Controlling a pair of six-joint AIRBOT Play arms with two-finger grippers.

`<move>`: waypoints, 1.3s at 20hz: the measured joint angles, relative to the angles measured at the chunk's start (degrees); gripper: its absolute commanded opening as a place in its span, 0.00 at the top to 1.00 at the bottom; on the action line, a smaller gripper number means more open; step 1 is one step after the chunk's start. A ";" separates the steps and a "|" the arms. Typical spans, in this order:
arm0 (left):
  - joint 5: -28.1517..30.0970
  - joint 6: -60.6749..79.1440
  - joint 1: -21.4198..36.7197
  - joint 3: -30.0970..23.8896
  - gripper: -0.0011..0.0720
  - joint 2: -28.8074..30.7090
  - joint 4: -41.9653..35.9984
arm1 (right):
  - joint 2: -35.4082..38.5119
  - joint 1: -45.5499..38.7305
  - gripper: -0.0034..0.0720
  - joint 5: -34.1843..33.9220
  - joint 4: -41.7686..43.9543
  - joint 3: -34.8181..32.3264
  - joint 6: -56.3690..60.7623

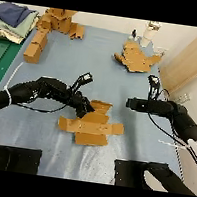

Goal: Fold the box.

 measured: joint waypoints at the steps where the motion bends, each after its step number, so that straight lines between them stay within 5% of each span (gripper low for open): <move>1: -0.09 0.00 -0.13 0.00 0.94 0.11 0.59 | 0.00 0.00 0.95 -0.20 0.02 0.00 0.00; 2: 0.02 0.00 -0.28 0.00 0.64 0.15 1.14 | 0.00 0.00 0.95 -0.39 0.07 0.00 0.00; 3: 0.20 0.00 -0.28 0.00 0.46 0.20 1.68 | 0.00 0.00 0.95 -0.63 0.09 0.00 0.00; 6: 0.96 0.00 -0.39 0.00 0.46 0.28 2.75 | 0.00 0.02 0.95 -1.49 0.11 0.00 0.00; 7: 1.16 0.00 -0.44 0.00 0.46 0.28 3.04 | 0.00 0.02 0.95 -1.70 0.09 0.00 0.00; 9: 1.64 0.00 -0.46 0.00 0.66 0.28 3.93 | 0.00 0.00 0.95 -2.16 0.07 0.00 0.00; 13: 3.41 -0.81 -0.46 0.00 0.67 0.28 7.58 | 0.00 0.00 0.95 -2.54 0.07 0.00 0.00; 14: 3.74 -1.18 -0.46 0.00 0.85 0.28 8.61 | 0.00 0.00 0.95 -2.58 0.04 0.00 0.00; 15: 3.85 -1.40 -0.46 0.00 0.92 0.28 9.49 | 0.00 0.00 0.95 -2.67 0.07 0.00 0.00; 26: 3.30 -2.58 -0.96 4.55 0.97 0.94 14.62 | 0.00 0.00 0.95 -2.73 0.04 0.00 0.00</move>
